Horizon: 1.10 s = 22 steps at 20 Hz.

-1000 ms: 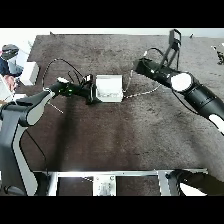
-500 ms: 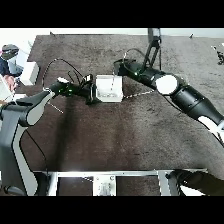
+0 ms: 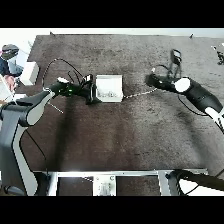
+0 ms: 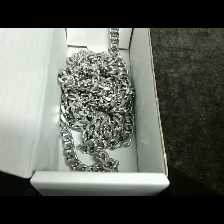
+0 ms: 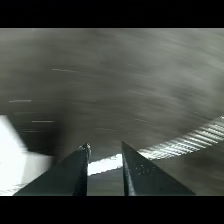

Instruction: Fold the box and place the chain.

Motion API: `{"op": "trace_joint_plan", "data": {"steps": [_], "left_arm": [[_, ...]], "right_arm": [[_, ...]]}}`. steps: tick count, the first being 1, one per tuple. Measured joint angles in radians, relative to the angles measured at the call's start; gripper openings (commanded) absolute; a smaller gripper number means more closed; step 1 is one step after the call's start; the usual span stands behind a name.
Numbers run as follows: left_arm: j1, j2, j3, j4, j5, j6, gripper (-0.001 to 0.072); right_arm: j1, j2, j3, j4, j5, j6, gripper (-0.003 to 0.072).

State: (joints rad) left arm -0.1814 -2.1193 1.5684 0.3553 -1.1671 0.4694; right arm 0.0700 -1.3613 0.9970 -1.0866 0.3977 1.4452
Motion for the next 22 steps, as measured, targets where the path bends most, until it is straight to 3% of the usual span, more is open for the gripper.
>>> {"op": "trace_joint_plan", "data": {"steps": [5,14,16,22], "left_arm": [[0.000,0.000,0.000,0.000,0.000,0.000,0.0230],[0.000,0.000,0.000,0.000,0.000,0.000,0.0230],[0.000,0.000,0.000,0.000,0.000,0.000,0.0230],[0.000,0.000,0.000,0.000,0.000,0.000,0.0229]], "right_arm": [[-0.137,-0.151,0.017,0.024,0.010,0.020,0.0243],[-0.150,-0.356,0.168,0.092,0.001,0.024,0.0238],[-0.140,-0.385,0.193,0.096,-0.008,0.024,0.0008],[-0.092,-0.361,0.218,0.103,0.031,0.009,0.0008]]}}
